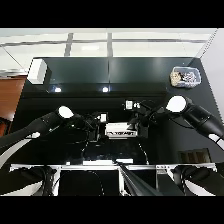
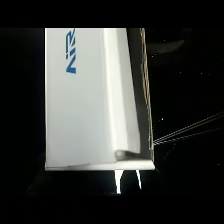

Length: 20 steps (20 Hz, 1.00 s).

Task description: Fold the box and place the chain.

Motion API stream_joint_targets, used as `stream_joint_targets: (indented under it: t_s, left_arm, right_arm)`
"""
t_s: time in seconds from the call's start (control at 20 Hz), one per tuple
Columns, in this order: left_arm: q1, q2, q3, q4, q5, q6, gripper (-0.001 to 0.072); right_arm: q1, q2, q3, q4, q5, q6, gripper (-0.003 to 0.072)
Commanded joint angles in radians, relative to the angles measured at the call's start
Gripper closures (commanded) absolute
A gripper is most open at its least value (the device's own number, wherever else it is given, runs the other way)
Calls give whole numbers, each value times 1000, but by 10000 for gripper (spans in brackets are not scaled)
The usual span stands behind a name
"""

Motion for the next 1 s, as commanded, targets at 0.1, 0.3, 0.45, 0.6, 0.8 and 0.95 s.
stream_joint_targets:
  t_s: [0.1, 0.3, 0.45, 0.6, 0.8, 0.95]
  left_arm:
    - [0, -1, 1, 1, -3, 1, 360]
    - [0, -1, 1, 1, -3, 1, 360]
    - [0, -1, 1, 1, -3, 1, 359]
    - [0, -1, 1, 1, -3, 1, 359]
    - [0, -1, 1, 1, -3, 1, 360]
    - [0, -1, 1, 1, -3, 1, 359]
  right_arm:
    - [0, -2, -40, -4, 16, 1, 465]
    - [0, -1, -45, -3, 3, 1, 358]
    - [0, -1, -46, -3, 4, 1, 358]
    - [0, -1, -49, -4, 16, 8, 358]
    - [-14, 25, -39, 11, 29, 103, 362]
    - [-47, 95, -18, 40, 78, 257, 362]
